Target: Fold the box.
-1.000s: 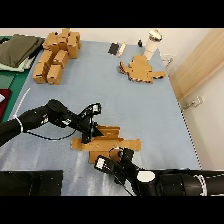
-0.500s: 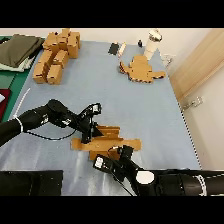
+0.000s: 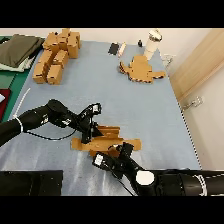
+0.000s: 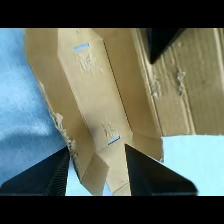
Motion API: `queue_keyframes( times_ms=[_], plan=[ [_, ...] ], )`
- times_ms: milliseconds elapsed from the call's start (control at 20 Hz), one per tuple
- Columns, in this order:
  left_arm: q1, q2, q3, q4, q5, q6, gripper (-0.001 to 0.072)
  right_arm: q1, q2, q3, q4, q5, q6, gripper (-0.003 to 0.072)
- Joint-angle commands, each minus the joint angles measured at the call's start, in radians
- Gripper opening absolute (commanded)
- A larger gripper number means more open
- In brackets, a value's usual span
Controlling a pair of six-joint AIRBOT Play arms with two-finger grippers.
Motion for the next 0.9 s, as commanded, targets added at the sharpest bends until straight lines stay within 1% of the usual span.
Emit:
queue_keyframes(
  times_ms=[0, 100, 200, 350, 450, 550, 700, 850],
  plan=[
    [0.0, -0.001, 0.0, 0.0, 0.0, 0.0, 0.0015, -0.012, 0.0, 0.002, -0.016, 0.002, 0.007, 0.072],
    [0.0, -0.001, 0.0, 0.0, 0.001, 0.0, 0.0015, -0.073, 0.008, 0.002, 0.032, 0.026, 0.024, 0.072],
    [0.0, -0.001, 0.0, 0.0, 0.0, 0.0, 0.0015, -0.119, 0.049, 0.002, 0.055, 0.021, 0.018, 0.072],
    [0.0, -0.001, 0.0, 0.0, 0.0, 0.0, 0.0015, -0.137, 0.133, -0.017, 0.062, 0.032, -0.079, 0.072],
    [0.0, -0.001, 0.0, 0.0, 0.0, 0.0, 0.0015, -0.145, 0.164, -0.045, 0.063, 0.048, -0.16, 0.072],
    [0.0, -0.001, 0.0, -0.001, 0.0, 0.0, 0.0015, -0.188, 0.182, -0.059, 0.082, 0.059, -0.169, 0.072],
    [0.0, -0.001, 0.0, -0.002, 0.0, 0.0, 0.0015, -0.312, 0.193, -0.061, 0.18, 0.16, -0.38, 0.072],
    [0.0, -0.001, 0.0, -0.002, 0.0, 0.0, 0.0015, -0.483, 0.194, -0.061, 0.439, 0.288, -0.74, 0.072]
  ],
)
